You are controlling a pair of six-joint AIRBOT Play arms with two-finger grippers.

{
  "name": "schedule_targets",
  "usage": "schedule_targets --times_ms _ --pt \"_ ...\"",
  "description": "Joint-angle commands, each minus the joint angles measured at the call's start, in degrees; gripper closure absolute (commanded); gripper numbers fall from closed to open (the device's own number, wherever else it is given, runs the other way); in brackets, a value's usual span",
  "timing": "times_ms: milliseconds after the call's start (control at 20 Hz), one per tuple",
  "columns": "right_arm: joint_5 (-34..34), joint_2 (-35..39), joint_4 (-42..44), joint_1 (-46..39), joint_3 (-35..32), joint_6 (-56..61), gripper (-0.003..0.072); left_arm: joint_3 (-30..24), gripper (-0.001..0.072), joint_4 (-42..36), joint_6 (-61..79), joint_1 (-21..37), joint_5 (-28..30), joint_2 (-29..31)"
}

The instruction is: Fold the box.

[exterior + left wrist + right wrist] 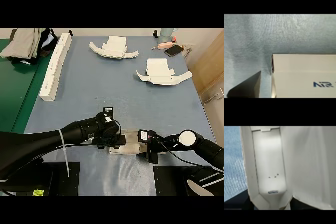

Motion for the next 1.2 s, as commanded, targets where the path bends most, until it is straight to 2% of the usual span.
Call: schedule_targets --times_ms 0,250,300,350,400,450,500,850,900,950,1000,1150 --pt "0.0 0.0 0.0 0.0 0.0 0.0 0.0178 2.4 0.032 3.3 -1.0 -2.1 -2.2 -2.9" --pt "0.0 0.0 0.0 0.0 0.0 0.0 0.0177 2.4 0.0322 3.4 -1.0 -2.8 -1.6 -5.1" --pt "0.0 0.0 0.0 0.0 0.0 0.0 0.0177 2.4 0.0386 3.5 -1.0 -2.8 -1.3 -5.4" --pt "0.0 0.0 0.0 0.0 0.0 0.0 0.0178 2.4 0.042 3.5 -1.0 -2.8 -1.1 -5.5" --pt "0.0 0.0 0.0 0.0 0.0 0.0 0.0178 2.4 0.042 3.5 -1.0 -2.8 -1.1 -5.5" --pt "0.0 0.0 0.0 0.0 0.0 0.0 0.0178 2.4 0.058 3.9 -1.0 -2.8 -1.1 -5.5" --pt "0.0 0.0 0.0 0.0 0.0 0.0 0.0178 2.4 0.0691 4.2 -0.9 -2.8 -1.0 -5.5" --pt "0.0 0.0 0.0 0.0 0.0 0.0 0.0178 2.9 0.069 4.3 -1.6 -2.8 -2.4 -5.5" --pt "0.0 0.0 0.0 0.0 0.0 0.0 0.0178 3.2 0.0674 4.2 -0.9 -2.8 -2.6 -5.5" --pt "0.0 0.0 0.0 0.0 0.0 0.0 0.0178 3.7 0.0352 4.1 0.0 -2.8 -2.6 -5.4" --pt "0.0 0.0 0.0 0.0 0.0 0.0 0.0178 4.1 0.008 4.1 0.0 -2.8 -2.8 -5.4" --pt "0.0 0.0 0.0 0.0 0.0 0.0 0.0177 6.2 0.0058 4.1 0.1 -2.8 -5.7 -4.8"
